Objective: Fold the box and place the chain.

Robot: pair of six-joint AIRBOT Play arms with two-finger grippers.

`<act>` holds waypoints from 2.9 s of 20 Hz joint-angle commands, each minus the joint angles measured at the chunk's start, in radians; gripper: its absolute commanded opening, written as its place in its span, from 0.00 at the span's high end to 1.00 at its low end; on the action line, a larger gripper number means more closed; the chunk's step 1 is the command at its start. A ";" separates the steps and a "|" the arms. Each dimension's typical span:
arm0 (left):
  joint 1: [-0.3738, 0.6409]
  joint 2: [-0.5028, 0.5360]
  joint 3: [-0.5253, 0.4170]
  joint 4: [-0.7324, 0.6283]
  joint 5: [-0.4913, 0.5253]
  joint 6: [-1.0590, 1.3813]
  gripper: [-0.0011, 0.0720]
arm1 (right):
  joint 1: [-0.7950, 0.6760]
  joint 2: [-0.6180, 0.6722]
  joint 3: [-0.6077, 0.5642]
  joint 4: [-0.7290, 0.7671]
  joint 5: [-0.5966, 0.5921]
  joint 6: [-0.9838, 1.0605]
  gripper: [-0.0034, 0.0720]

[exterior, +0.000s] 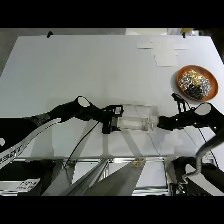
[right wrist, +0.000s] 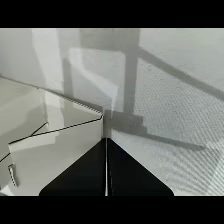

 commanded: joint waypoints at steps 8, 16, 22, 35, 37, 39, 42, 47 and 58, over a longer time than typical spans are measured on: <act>-0.001 -0.001 0.001 -0.003 -0.001 0.000 0.80 | 0.001 0.122 0.000 0.098 0.053 -0.018 0.88; -0.001 -0.001 0.001 -0.003 -0.011 0.000 0.80 | 0.004 0.185 0.000 0.117 0.097 -0.022 0.55; -0.001 -0.001 0.001 -0.003 -0.012 0.000 0.80 | 0.146 0.185 0.000 0.036 0.002 0.050 0.50; -0.001 -0.001 0.001 -0.003 -0.012 0.000 0.80 | 0.520 0.045 0.153 -0.324 -0.089 0.673 0.51; -0.001 -0.001 0.001 -0.003 -0.012 0.000 0.80 | 0.577 -0.006 0.173 -0.359 -0.089 0.752 0.51; -0.001 -0.001 0.001 -0.003 -0.012 0.000 0.80 | 0.629 -0.048 0.183 -0.425 -0.091 0.848 0.51; -0.001 -0.001 0.001 -0.003 -0.012 0.000 0.80 | 0.674 -0.078 0.183 -0.515 -0.094 0.996 0.50; -0.001 -0.001 0.001 -0.003 -0.012 0.000 0.80 | 0.682 -0.098 0.183 -0.556 -0.086 1.104 0.50; -0.001 -0.001 0.001 -0.003 -0.012 0.000 0.80 | 0.708 -0.137 0.183 -0.595 -0.088 1.081 0.92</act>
